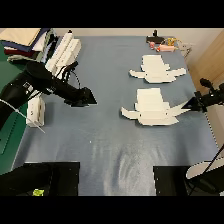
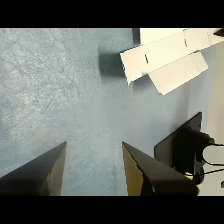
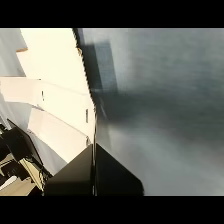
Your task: Fold the box.
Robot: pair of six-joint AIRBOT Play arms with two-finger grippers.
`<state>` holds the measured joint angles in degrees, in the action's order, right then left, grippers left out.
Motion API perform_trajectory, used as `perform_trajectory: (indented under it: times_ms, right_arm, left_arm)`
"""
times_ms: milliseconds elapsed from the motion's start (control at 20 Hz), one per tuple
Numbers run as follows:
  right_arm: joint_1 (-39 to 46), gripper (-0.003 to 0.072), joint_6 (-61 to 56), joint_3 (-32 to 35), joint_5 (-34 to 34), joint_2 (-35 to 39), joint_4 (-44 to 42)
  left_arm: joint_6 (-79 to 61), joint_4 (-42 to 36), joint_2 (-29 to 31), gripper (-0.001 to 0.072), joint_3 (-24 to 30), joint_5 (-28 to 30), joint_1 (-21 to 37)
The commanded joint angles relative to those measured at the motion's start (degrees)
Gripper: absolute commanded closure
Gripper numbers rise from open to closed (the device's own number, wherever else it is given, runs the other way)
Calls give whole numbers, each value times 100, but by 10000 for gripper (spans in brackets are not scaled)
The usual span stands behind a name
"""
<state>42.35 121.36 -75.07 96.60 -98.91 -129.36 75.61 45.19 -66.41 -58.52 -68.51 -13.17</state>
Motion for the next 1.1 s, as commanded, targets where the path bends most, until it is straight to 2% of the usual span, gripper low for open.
perform_trajectory:
  times_ms: [0, 200, 450, 550, 650, 750, 1000, 1050]
  right_arm:
    - [-645, 687, -282, 227, -334, 162, -616]
    - [-1576, 687, -951, 1510, -1694, 1266, -634]
    - [-2680, 688, -1947, 3875, -2811, 3412, -625]
    - [-3025, 686, -2334, 4577, -3272, 4135, -566]
    - [-3141, 662, -2413, 4848, -3432, 4422, -481]
    - [-3139, 433, -2411, 4846, -3425, 4382, -385]
    - [-3139, 437, -1954, 4686, -3464, 3840, -450]
    - [-3141, 512, -1740, 4605, -3445, 3742, -520]
  left_arm:
    - [-184, 9, -2, 185, 2, -127, 184]
    - [-793, 4, -2, 185, 13, -553, 802]
    - [-1274, -20, -2, 185, 278, -1158, 1508]
    - [-1434, -22, -2, 185, 385, -1185, 1613]
    - [-1480, -7, -2, 185, 404, -1060, 1611]
    - [-1480, -20, -2, 185, 404, -994, 1600]
    - [-1305, -24, -2, 185, 404, -997, 1600]
    - [-1202, -44, -2, 186, 404, -1012, 1600]
